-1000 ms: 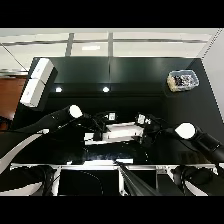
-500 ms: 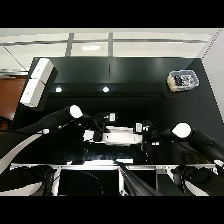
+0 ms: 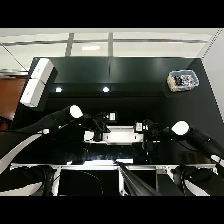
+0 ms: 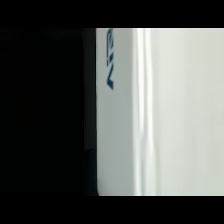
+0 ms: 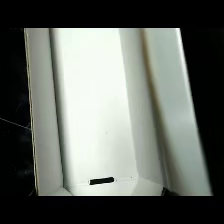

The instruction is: Fold the box and place the chain.

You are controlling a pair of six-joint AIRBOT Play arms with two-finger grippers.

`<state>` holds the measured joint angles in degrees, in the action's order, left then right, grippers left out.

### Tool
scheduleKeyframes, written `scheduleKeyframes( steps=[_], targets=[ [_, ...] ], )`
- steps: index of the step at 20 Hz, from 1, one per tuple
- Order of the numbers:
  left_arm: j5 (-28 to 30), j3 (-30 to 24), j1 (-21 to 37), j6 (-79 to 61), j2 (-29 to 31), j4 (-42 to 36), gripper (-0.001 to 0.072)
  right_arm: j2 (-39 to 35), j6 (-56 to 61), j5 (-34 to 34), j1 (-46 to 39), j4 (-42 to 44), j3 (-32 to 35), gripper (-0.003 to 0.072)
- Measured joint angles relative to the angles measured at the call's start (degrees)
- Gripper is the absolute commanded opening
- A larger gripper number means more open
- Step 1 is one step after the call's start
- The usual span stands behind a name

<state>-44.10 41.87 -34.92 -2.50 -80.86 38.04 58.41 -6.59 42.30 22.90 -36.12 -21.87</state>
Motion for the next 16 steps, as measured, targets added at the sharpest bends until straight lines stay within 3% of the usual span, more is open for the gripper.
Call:
scheduleKeyframes(
  steps=[16],
  targets=[
    [0.0, 0.0, 0.0, 0.0, 0.0, 0.0, 0.0027, 3.6, -6.3, -0.5, -0.5, 1.7, 0.0, 0.0697]
  ],
)
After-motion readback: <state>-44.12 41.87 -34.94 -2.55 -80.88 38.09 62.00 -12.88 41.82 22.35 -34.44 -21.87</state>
